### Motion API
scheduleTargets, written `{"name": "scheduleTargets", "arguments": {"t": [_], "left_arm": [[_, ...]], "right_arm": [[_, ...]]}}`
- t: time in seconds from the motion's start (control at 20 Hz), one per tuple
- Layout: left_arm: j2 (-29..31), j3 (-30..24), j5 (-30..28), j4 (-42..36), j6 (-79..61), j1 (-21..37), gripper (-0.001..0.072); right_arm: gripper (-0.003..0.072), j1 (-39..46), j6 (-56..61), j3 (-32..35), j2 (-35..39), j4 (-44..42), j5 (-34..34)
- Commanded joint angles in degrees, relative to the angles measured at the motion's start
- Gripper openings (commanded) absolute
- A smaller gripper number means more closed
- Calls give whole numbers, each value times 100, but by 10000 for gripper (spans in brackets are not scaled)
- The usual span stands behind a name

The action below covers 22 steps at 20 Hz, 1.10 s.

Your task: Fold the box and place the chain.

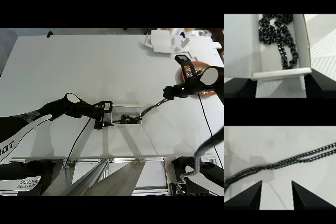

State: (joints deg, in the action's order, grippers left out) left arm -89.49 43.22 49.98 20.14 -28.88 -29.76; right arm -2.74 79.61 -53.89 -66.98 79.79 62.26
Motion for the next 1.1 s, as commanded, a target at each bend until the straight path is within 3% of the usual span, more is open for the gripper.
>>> {"name": "scheduleTargets", "arguments": {"t": [0.0, 0.3, 0.35, 0.9, 1.05], "left_arm": [[4, 0, -2, 2, -2, 2, 170], [4, 0, -2, 2, -2, 2, 170], [4, 0, -2, 2, -2, 2, 170], [4, 0, -2, 2, -2, 2, 170], [4, 0, -2, 2, -2, 2, 170]], "right_arm": [[404, 166, 0, -2, -634, 13, -61], [366, 166, 0, -2, -1401, -396, -44], [331, 166, 0, -2, -1449, -393, -46], [252, 166, 11, -2, -1681, -525, -162], [188, 166, 94, -2, -1753, -525, -72]]}}
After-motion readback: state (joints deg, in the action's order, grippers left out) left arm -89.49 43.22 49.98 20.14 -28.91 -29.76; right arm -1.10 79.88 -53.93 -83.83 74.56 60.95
